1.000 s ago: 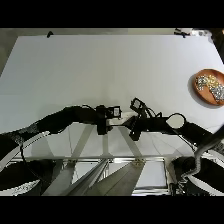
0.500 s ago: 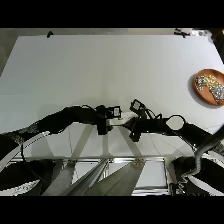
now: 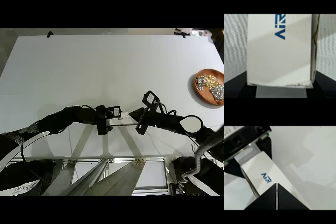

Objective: Fold the box and place the chain.

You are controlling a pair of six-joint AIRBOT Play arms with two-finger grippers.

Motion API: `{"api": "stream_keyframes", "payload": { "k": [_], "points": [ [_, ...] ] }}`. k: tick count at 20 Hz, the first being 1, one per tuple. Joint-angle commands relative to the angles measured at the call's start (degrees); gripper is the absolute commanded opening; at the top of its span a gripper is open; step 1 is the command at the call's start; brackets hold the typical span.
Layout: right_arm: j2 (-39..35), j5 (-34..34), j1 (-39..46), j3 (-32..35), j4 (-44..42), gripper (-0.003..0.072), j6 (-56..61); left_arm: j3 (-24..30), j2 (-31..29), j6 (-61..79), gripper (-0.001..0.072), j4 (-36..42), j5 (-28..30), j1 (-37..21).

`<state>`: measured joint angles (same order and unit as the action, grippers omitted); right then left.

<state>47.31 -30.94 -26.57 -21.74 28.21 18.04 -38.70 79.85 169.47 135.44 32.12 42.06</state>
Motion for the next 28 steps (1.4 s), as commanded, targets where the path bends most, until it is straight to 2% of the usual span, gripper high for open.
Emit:
{"api": "stream_keyframes", "payload": {
  "k": [1,5,9,12,19,25,28],
  "points": [
    [-0.9,-5.2,4.0,0.2,8.3,0.0011,5.2,0.0,0.0,0.0,0.0083,0.0,0.0,-0.1],
    [-0.9,-7.4,4.5,2.3,10.8,0.001,6.2,0.0,0.0,0.0,0.0083,0.0,0.0,-0.1],
    [-0.3,-4.6,4.5,4.6,10.8,0.0011,6.3,0.0,0.0,0.0,0.0083,0.0,0.0,-0.1],
    [1.7,-2.4,4.5,4.6,10.7,0.0011,7.4,0.0,0.0,0.0,0.0083,0.0,0.0,-0.1],
    [3.8,-4.3,4.5,4.5,10.3,0.0011,7.4,0.0,0.0,0.0,0.0083,0.0,0.0,-0.1],
    [-2.3,-4.4,4.5,1.6,10.4,0.0011,9.5,0.0,0.0,0.0,0.0083,0.0,0.0,-0.1],
    [-8.2,-5.1,4.5,1.3,14.6,0.0012,19.9,0.0,0.0,0.0,0.0083,0.0,0.0,-0.1]
  ]
}}
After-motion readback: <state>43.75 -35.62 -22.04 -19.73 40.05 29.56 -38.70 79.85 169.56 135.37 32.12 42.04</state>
